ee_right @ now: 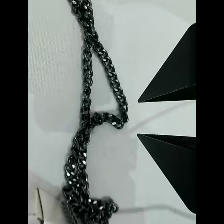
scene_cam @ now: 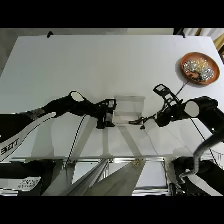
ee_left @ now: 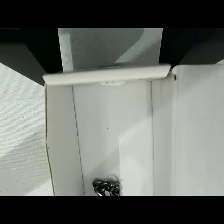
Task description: Fold the box and place the chain.
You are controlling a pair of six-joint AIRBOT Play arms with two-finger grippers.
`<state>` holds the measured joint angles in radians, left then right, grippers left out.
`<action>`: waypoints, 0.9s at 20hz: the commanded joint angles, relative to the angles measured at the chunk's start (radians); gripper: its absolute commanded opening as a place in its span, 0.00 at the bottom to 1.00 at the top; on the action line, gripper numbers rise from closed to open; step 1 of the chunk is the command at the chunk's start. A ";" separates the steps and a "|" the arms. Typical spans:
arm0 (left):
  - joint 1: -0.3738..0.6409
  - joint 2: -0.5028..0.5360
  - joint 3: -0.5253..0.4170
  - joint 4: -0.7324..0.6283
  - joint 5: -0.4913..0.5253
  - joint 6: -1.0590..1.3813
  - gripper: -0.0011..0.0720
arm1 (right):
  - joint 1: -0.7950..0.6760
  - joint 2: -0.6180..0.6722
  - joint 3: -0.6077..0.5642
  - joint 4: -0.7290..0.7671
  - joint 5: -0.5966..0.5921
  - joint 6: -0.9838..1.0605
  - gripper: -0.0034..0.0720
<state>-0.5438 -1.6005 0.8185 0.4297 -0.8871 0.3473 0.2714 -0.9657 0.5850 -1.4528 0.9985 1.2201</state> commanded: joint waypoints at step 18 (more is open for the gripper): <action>0.000 0.000 0.000 0.000 0.000 0.000 0.30 | 0.027 -0.086 -0.027 -0.039 -0.138 0.069 0.35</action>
<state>-0.5438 -1.6005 0.8185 0.4297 -0.8871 0.3473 0.2996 -1.0508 0.5587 -1.5269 0.8528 1.3544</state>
